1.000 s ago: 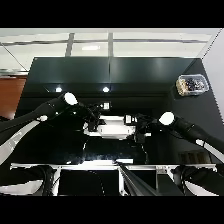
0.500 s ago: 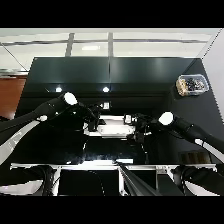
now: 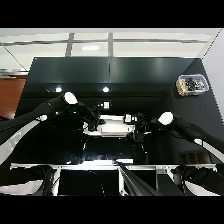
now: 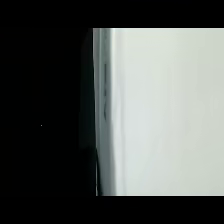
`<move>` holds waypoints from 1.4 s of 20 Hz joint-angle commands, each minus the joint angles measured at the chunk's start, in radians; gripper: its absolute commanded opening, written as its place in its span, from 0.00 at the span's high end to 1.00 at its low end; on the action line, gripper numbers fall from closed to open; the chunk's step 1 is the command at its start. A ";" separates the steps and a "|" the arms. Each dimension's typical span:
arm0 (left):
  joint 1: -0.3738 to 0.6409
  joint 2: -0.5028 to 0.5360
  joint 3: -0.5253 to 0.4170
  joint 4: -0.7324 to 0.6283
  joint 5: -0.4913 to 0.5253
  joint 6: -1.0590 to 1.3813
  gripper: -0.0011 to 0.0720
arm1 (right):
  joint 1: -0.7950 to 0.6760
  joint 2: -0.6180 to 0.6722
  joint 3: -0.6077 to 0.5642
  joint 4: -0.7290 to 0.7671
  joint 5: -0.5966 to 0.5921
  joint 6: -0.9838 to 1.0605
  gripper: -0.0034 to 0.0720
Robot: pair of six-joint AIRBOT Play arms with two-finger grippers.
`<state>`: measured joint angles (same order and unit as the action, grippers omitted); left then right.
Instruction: Fold the box and place the chain.
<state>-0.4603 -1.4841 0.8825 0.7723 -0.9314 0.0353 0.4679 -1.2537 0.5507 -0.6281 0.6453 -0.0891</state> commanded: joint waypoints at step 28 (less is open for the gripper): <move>0.026 0.182 -0.128 -0.301 0.268 -0.573 0.95 | 0.000 0.000 -0.001 -0.003 0.001 -0.002 0.75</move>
